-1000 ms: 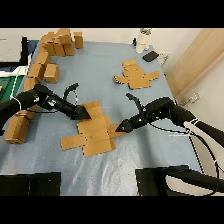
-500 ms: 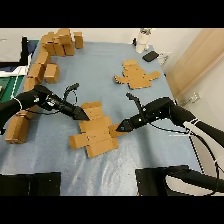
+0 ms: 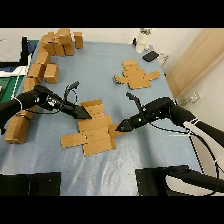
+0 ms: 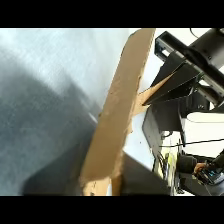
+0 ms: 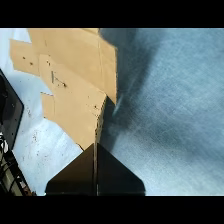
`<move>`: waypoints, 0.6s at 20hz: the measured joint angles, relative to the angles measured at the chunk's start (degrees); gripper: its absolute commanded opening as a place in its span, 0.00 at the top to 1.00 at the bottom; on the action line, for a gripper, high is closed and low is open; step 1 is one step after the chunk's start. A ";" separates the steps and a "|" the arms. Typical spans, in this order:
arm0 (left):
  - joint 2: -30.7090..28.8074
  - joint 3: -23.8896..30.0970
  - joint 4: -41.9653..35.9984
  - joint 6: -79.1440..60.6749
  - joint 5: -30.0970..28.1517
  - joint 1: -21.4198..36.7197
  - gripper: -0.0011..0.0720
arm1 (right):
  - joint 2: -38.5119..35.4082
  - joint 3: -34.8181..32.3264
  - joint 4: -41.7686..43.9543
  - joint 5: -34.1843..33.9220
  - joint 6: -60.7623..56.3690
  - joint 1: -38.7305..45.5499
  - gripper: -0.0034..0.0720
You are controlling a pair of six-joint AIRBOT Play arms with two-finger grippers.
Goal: Fold the box.
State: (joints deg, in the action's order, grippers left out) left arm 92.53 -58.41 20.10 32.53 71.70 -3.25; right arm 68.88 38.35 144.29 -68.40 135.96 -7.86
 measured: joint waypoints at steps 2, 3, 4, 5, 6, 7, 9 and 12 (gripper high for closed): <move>0.07 0.02 -0.44 -0.22 -0.68 0.00 0.78 | 0.00 0.00 -0.02 0.00 0.00 0.00 0.95; 0.13 0.02 -0.59 -0.37 -0.92 0.00 0.65 | 0.00 0.00 -0.02 0.00 0.00 0.00 0.95; 0.24 0.02 -0.94 -0.44 -1.22 0.00 0.62 | 0.00 0.02 0.00 -0.02 0.00 0.00 0.95; 0.31 0.02 -1.20 -0.59 -1.27 0.00 0.62 | 0.00 0.00 -0.02 -0.09 0.00 0.00 0.95; 0.46 0.02 -1.51 -0.63 -1.36 0.00 0.62 | 0.00 0.00 -0.02 -0.11 0.00 0.00 0.95; 0.61 0.00 -1.75 -0.68 -1.44 0.00 0.62 | 0.00 0.00 -0.02 -0.13 0.00 0.00 0.95; 0.92 0.02 -2.19 -0.81 -1.53 0.00 0.86 | 0.00 0.00 -0.07 -0.20 0.00 0.00 0.95; 1.20 0.02 -2.38 -1.22 -1.49 0.00 0.97 | 0.00 0.00 -0.13 -0.20 0.00 0.00 0.95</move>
